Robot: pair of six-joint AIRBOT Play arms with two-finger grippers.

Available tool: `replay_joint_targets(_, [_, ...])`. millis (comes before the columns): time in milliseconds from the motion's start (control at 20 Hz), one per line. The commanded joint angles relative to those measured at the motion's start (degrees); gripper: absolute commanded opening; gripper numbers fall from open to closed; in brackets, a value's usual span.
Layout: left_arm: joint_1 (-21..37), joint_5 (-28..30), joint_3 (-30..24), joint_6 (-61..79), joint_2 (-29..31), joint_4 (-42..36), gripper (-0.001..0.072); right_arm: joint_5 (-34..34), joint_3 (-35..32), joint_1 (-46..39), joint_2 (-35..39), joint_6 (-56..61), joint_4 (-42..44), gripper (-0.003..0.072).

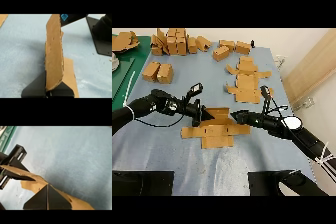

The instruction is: Fold the box.

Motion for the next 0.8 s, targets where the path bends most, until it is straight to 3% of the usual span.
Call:
replay_joint_targets(0, [-1.46, 2.89, -1.22, 2.86, -0.74, -0.33, 0.0011, -1.25, -0.83, 0.9, 0.07, 1.11, -2.23, 0.0001])
replay_joint_targets(450, [-1.79, 5.2, -1.09, 3.41, -2.58, -0.28, 0.0013, -1.81, -0.83, 1.99, 0.07, 1.11, -2.89, 0.0001])
replay_joint_targets(750, [-2.05, 1.07, -0.85, 5.6, -2.58, -0.26, 0.0012, -2.27, -0.83, 1.97, 0.04, 1.14, -3.26, 0.0001])
